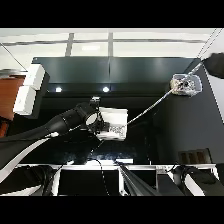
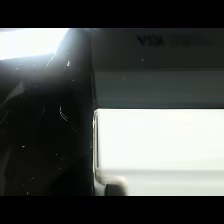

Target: Fold the box and place the chain.

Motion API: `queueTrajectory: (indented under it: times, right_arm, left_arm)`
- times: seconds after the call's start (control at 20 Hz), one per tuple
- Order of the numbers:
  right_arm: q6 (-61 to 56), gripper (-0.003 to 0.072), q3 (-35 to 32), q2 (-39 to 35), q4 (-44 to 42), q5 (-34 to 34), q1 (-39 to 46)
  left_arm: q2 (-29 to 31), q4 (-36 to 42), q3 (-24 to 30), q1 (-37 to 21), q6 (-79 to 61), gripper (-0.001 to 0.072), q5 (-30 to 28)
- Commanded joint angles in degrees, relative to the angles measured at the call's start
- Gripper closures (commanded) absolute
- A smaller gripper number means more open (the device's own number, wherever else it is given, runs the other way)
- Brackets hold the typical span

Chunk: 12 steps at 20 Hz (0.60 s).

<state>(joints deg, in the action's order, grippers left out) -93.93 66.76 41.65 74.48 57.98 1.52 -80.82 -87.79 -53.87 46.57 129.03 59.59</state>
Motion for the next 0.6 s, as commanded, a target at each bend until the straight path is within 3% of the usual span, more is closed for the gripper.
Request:
queueTrajectory:
  times: [0.0,0.2,0.35,0.55]
  right_arm:
    - [7.4,0.0658,5.1,-8.5,-10.8,10.7,0.0]
    - [11.1,0.0658,5.8,-10.1,-25.6,17.6,0.0]
    - [11.5,0.0658,4.3,-10.0,-31.7,22.1,0.0]
    - [13.2,0.0658,0.9,-9.9,-44.1,16.4,-4.5]
  left_arm:
    - [0.0,-0.1,0.0,0.0,0.0,0.0677,1.0]
    - [0.0,0.0,0.0,0.0,0.0,0.0677,1.0]
    - [0.0,0.0,0.0,0.0,0.0,0.0676,1.0]
    - [0.0,0.0,0.0,0.0,0.0,0.0677,0.9]
